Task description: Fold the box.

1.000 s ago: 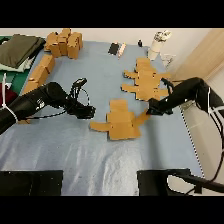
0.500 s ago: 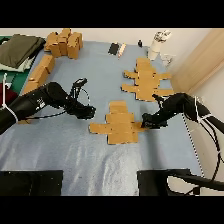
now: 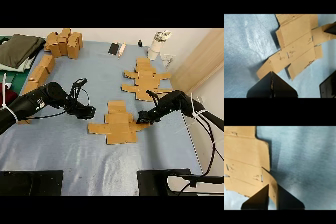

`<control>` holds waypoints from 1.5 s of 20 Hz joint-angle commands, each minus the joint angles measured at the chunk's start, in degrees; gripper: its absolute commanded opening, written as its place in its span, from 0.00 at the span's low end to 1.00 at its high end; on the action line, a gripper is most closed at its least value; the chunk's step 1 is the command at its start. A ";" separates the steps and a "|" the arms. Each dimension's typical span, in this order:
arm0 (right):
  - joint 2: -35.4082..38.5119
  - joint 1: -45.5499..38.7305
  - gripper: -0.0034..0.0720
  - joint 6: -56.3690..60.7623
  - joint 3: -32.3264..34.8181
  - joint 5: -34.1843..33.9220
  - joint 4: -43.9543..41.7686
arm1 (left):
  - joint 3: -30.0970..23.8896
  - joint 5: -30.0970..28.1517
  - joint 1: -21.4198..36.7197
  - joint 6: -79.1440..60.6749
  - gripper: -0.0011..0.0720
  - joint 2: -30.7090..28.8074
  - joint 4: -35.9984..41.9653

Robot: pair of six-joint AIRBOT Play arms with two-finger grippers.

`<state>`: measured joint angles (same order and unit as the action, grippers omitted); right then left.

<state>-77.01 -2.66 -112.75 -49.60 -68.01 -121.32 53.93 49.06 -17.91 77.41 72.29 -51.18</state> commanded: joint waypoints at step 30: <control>25.42 13.49 0.04 -19.52 27.89 16.96 -25.88 | 2.45 19.52 13.18 -31.69 0.64 22.99 35.82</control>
<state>-51.99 10.70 -132.90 -21.85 -51.18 -147.15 55.13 67.64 -3.66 50.61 92.12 -21.41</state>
